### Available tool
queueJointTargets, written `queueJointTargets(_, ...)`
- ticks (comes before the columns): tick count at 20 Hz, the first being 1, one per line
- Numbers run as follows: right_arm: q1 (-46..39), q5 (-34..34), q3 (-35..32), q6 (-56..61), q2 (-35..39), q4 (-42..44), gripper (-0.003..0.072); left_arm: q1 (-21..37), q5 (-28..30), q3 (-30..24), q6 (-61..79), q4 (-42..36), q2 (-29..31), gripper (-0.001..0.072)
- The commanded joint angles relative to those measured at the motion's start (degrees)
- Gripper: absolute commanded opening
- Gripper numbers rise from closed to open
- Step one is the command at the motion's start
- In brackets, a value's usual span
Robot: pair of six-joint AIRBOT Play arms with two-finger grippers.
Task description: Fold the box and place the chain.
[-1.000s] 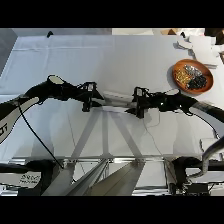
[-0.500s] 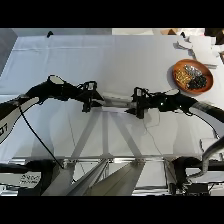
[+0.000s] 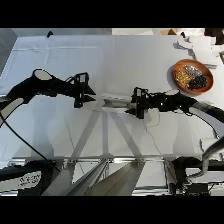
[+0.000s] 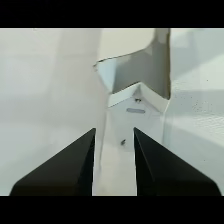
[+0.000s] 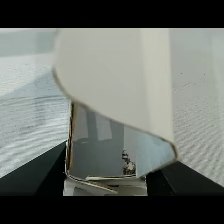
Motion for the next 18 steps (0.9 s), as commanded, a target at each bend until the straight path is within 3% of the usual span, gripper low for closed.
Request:
queueJointTargets(1,0.0,0.0,0.0,0.0,0.0,0.0,0.0441,3.2,0.0,0.0,-12.4,0.7,5.7,0.0252)
queueJointTargets(3,0.0,0.0,0.0,0.0,0.0,0.0,0.0441,6.0,0.0,0.0,-19.4,1.4,7.6,0.0250)
queueJointTargets(4,0.0,0.0,0.0,0.0,0.0,0.0,0.0441,7.3,0.0,0.0,-22.2,2.5,7.9,0.0194)
queueJointTargets(5,0.0,0.0,0.0,0.0,0.0,0.0,0.0441,8.6,0.0,0.0,-25.2,4.3,8.0,0.0082)
queueJointTargets(6,0.0,0.0,0.1,0.0,0.0,0.0,0.0441,9.5,0.0,0.0,-28.2,6.4,7.9,0.0015)
queueJointTargets(10,0.0,0.0,0.0,0.0,0.0,0.0,0.0441,9.9,-0.2,0.0,-44.7,11.3,5.0,0.0012)
queueJointTargets(14,0.0,0.0,0.1,0.0,0.0,0.0,0.0441,9.2,-0.3,0.0,-62.2,13.5,-1.6,0.0015)
queueJointTargets(18,0.0,0.0,0.0,0.0,0.0,0.0,0.0441,7.3,-2.4,0.0,-65.4,13.2,-6.4,0.0014)
